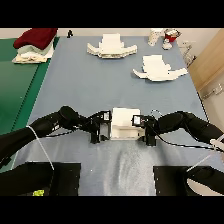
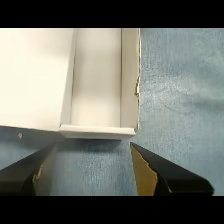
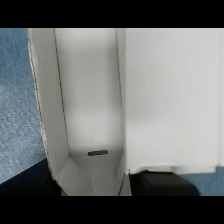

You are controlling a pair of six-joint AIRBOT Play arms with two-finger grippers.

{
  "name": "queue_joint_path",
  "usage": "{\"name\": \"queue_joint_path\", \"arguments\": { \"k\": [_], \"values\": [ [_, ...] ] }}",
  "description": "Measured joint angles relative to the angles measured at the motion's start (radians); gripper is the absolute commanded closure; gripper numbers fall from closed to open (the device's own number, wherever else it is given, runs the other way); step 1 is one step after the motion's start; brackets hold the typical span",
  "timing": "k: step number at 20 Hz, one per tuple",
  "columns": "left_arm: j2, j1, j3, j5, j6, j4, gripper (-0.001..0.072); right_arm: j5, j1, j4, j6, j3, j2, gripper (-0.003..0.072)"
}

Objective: Fold the box.

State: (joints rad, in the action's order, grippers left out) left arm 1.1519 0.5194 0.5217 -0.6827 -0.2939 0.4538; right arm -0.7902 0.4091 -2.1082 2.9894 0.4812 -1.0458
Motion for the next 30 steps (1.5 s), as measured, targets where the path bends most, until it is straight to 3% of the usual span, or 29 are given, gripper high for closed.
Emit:
{"name": "queue_joint_path", "arguments": {
  "k": [4,10,25,27,30],
  "values": [
    [0.043,0.008,-0.004,0.008,-0.118,-0.114,0.0015,0.000,0.000,0.000,0.000,0.000,0.000,0.0196],
    [0.066,0.012,-0.005,-0.001,-0.174,-0.161,0.0016,0.000,0.000,0.000,0.000,0.000,0.000,0.0196],
    [0.093,0.099,0.020,0.116,-0.024,-0.055,0.0017,0.000,0.000,0.000,0.000,0.000,0.000,0.0196],
    [0.096,0.101,0.023,0.116,-0.008,-0.042,0.0183,0.000,0.000,0.000,0.000,0.000,0.000,0.0196],
    [0.098,0.103,0.027,0.108,0.003,-0.025,0.0189,0.000,0.000,0.000,-0.001,0.000,0.000,0.0196]
  ]
}}
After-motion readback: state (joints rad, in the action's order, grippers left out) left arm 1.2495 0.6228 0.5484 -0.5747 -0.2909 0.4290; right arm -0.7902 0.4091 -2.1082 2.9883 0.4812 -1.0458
